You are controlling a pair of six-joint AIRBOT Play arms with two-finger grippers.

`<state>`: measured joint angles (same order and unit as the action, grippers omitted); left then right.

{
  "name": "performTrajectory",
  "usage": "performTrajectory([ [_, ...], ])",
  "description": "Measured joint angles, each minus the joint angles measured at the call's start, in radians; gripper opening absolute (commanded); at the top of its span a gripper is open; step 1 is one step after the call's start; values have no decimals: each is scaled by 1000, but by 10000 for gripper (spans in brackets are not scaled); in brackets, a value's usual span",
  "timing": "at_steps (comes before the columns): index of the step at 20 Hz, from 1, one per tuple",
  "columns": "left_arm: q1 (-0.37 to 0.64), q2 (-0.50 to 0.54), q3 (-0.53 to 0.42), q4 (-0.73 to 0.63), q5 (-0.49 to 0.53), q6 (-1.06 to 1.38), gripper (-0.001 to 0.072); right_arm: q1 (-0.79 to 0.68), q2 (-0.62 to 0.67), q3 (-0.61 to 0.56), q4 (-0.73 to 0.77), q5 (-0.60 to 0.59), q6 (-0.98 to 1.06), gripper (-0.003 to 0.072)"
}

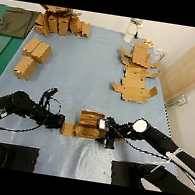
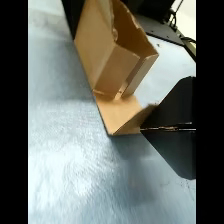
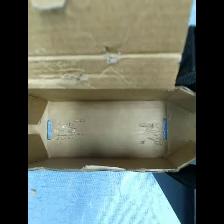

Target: Fold the box.

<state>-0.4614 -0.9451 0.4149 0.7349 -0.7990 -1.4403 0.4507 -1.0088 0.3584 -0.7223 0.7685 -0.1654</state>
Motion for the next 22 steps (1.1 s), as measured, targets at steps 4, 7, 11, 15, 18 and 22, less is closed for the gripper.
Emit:
performTrajectory([
  [4, 13, -19, 0, 35, 18, -53, 8, 0, 0, 0, 0, 0, 0, 448],
  [7, 3, -32, 0, 32, 29, -61, 8, 0, 0, 0, 0, 0, 0, 448],
  [11, -39, -38, 0, 23, 42, -65, 8, 0, 0, 0, 0, 0, 0, 448],
  [15, -76, -40, 0, 22, 53, -74, 8, 0, 0, 0, 0, 0, 0, 448],
  [18, -87, -40, -5, 21, 58, -79, 8, 0, 0, 0, 0, 0, 0, 448],
  [22, -92, -40, -10, -26, 61, -56, 9, 0, 0, 0, 0, 0, 0, 448],
])
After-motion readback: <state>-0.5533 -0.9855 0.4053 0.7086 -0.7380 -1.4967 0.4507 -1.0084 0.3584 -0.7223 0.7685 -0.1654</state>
